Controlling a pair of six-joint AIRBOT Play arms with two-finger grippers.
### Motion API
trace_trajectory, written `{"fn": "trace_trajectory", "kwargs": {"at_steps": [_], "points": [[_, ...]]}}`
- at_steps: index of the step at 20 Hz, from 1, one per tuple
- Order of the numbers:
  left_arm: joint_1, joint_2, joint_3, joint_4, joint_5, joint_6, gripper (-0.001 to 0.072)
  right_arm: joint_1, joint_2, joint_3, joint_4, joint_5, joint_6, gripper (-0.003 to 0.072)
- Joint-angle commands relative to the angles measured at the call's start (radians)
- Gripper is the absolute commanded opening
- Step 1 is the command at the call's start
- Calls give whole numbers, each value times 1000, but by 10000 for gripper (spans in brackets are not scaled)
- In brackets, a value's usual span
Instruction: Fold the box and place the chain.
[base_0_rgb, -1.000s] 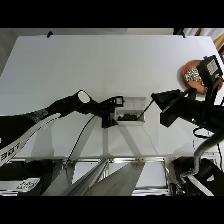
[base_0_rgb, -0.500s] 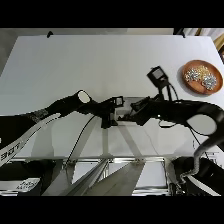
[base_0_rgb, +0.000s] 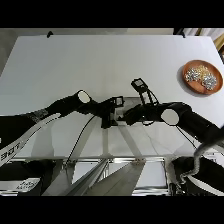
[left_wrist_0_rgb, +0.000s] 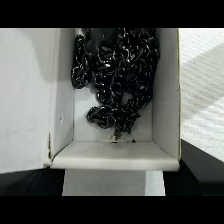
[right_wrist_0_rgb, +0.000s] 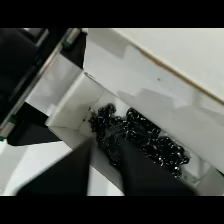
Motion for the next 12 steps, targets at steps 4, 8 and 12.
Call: {"fn": "trace_trajectory", "kwargs": {"at_steps": [4,8,12], "points": [[0,1,0,0,0,0,154,14,52,10,3,27,6,256],[0,1,0,0,0,0,154,2,230,27,-59,17,16,145],[0,1,0,0,0,0,154,-136,270,94,-86,68,55,134]]}}
